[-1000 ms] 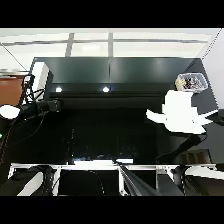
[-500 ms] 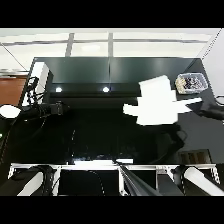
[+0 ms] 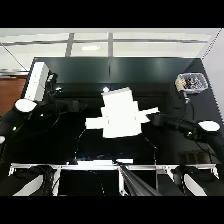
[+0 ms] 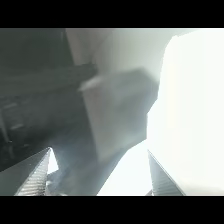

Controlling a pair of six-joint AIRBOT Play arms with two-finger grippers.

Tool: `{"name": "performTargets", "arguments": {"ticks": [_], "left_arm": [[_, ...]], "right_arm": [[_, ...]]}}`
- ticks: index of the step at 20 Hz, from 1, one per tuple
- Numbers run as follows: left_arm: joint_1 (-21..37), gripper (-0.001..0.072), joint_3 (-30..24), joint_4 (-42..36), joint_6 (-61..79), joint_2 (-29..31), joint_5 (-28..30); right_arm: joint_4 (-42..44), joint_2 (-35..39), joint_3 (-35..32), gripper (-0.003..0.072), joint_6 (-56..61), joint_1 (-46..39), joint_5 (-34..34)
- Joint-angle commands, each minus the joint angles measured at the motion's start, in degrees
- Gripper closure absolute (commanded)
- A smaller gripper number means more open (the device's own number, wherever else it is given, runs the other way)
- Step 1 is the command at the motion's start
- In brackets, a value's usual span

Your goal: Fold the box and place the chain.

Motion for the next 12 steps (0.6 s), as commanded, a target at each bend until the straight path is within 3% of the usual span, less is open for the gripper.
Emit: {"name": "performTargets", "arguments": {"ticks": [1,3,7,12], "left_arm": [[-0.6,0.0038,6.3,-3.6,1.0,-10.5,-9.7],[1.4,0.0038,9.9,-4.5,2.7,-17.6,-16.7],[1.2,0.0038,13.9,-13.0,20.4,-26.9,-31.4],[-5.0,0.0039,22.6,-13.2,24.8,-35.7,-34.2]], "right_arm": [[1.2,0.6,-1.0,0.0663,2.5,10.1,-9.1],[1.3,0.6,-1.0,0.0663,2.8,10.6,-9.0],[1.2,0.6,-1.0,0.0663,3.2,10.6,-8.9],[1.0,0.6,-0.9,0.0663,3.2,10.6,-7.5]]}}
